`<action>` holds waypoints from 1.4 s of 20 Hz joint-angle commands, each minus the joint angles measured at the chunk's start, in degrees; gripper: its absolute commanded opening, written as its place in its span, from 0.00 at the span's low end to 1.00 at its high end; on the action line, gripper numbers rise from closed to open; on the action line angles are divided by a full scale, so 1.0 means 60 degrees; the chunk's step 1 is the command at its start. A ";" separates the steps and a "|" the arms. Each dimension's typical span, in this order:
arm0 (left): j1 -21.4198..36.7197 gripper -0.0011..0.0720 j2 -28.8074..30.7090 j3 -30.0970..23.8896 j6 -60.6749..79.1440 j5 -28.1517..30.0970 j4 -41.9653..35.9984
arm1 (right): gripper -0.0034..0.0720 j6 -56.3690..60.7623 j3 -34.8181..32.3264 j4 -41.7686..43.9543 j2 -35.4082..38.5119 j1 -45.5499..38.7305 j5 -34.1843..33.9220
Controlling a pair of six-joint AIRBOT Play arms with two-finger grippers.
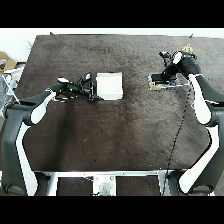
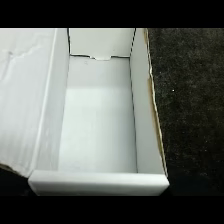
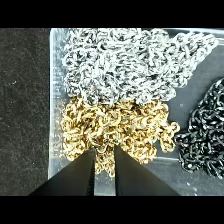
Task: Fold the box and place the chain.
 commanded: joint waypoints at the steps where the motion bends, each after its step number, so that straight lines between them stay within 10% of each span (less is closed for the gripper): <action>1: 0.0004 0.39 -0.0004 0.0000 0.0000 0.0000 0.0000 | 0.22 0.0000 -0.0004 0.0029 -0.0179 0.0047 -0.0007; 3: 0.0004 0.39 -0.0004 0.0000 0.0000 0.0004 0.0004 | 0.22 0.0000 0.0000 0.0029 -0.0182 0.0055 -0.0051; 4: 0.0004 0.39 -0.0004 0.0000 0.0000 0.0004 0.0000 | 0.04 -0.0025 0.0007 0.0022 -0.0160 0.0055 -0.0047; 19: 0.0004 0.39 -0.0004 0.0000 0.0000 0.0004 0.0004 | 0.04 -0.0470 0.0007 -0.0153 0.2929 0.0117 0.1013; 28: 0.0004 0.39 -0.0004 0.0000 0.0000 0.0004 0.0004 | 0.04 -0.0608 0.0007 -0.0441 0.6659 0.1745 -0.2754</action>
